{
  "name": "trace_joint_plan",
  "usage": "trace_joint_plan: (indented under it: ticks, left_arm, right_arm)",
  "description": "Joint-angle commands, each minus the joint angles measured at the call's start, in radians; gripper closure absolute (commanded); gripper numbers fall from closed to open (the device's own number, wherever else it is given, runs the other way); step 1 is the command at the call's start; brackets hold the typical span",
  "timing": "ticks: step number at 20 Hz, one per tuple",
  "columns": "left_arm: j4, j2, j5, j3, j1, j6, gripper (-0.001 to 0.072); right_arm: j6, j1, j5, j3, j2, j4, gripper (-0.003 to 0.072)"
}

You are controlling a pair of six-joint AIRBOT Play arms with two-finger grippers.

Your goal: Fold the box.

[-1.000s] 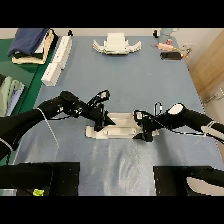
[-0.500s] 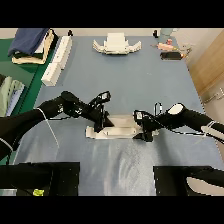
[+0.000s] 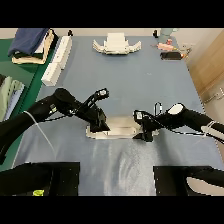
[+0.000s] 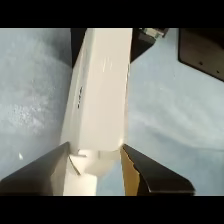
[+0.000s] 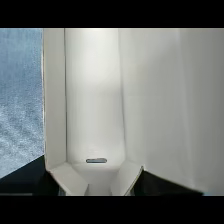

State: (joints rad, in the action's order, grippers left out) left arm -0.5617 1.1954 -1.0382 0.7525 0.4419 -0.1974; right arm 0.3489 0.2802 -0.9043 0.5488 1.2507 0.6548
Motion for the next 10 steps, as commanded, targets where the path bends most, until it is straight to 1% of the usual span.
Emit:
trace_joint_plan:
  ticks: [1, 2, 3, 4, 6, 7, 9, 10]
  left_arm:
    - [-0.194, -0.132, -0.163, 0.001, -0.001, -0.354, 0.0316]
    - [-0.198, -0.166, -0.223, 0.001, -0.001, -0.446, 0.056]
    - [-0.193, -0.193, -0.276, 0.0, 0.004, -0.515, 0.0696]
    - [-0.189, -0.212, -0.288, 0.0, 0.019, -0.603, 0.0696]
    - [-0.167, -0.224, -0.252, 0.0, 0.086, -0.766, 0.0696]
    - [-0.145, -0.221, -0.204, 0.001, 0.128, -0.799, 0.0696]
    - [-0.082, -0.211, -0.048, 0.001, 0.206, -0.803, 0.0696]
    - [-0.045, -0.202, 0.032, 0.005, 0.225, -0.803, 0.0696]
  right_arm:
    - [0.0, 0.0, 0.0, 0.0, 0.001, 0.0, 0.0124]
    - [0.0, 0.0, 0.0, 0.0, 0.001, 0.0, 0.0124]
    - [0.0, 0.0, 0.0, 0.0, 0.001, 0.0, 0.0124]
    - [0.0, 0.0, 0.0, 0.0, 0.001, 0.0, 0.0124]
    - [0.0, 0.0, 0.0, 0.0, 0.001, 0.0, 0.0124]
    - [0.0, 0.0, 0.0, 0.0, 0.001, 0.0, 0.0124]
    - [0.0, 0.0, 0.0, 0.0, 0.001, 0.0, 0.0124]
    - [0.0, 0.0, 0.0, 0.0, 0.001, 0.0, 0.0124]
